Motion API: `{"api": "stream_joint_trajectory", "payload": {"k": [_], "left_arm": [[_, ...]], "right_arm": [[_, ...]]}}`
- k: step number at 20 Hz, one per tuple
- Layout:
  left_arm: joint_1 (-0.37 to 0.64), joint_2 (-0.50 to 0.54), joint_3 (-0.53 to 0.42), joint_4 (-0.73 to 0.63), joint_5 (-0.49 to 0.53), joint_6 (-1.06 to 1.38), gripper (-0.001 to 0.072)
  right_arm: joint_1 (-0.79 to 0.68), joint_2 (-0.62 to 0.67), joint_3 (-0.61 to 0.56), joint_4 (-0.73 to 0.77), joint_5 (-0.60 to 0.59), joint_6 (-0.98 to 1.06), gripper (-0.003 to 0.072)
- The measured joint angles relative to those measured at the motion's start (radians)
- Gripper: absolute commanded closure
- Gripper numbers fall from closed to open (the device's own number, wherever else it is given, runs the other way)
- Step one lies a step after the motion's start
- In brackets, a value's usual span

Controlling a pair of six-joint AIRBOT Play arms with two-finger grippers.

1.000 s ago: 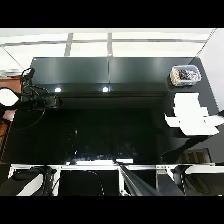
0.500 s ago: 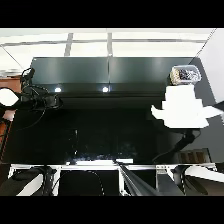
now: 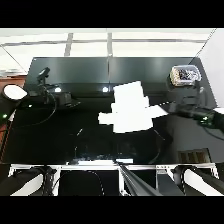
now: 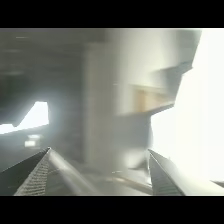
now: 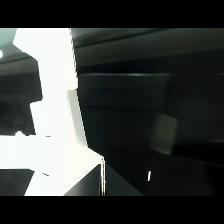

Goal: Fold the box and place the chain.

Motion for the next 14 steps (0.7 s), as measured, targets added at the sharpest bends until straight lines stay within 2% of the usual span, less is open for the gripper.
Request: {"api": "stream_joint_trajectory", "payload": {"k": [2,6,10,14], "left_arm": [[-0.025,-0.062,0.005,-0.123,0.010,0.084,0.0002],[-0.092,-0.203,0.042,-0.225,0.029,0.164,0.0002],[-0.144,-0.345,0.102,-0.330,-0.041,0.236,0.0002],[-0.175,-0.447,0.150,-0.372,-0.095,0.274,0.0002]], "right_arm": [[0.108,0.008,-0.051,0.058,-0.068,-0.030,0.0674],[0.248,0.015,-0.092,0.121,-0.159,-0.055,0.0674],[0.310,0.018,-0.103,0.140,-0.180,-0.063,0.0675],[0.342,0.018,-0.106,0.146,-0.188,-0.067,0.0675]]}}
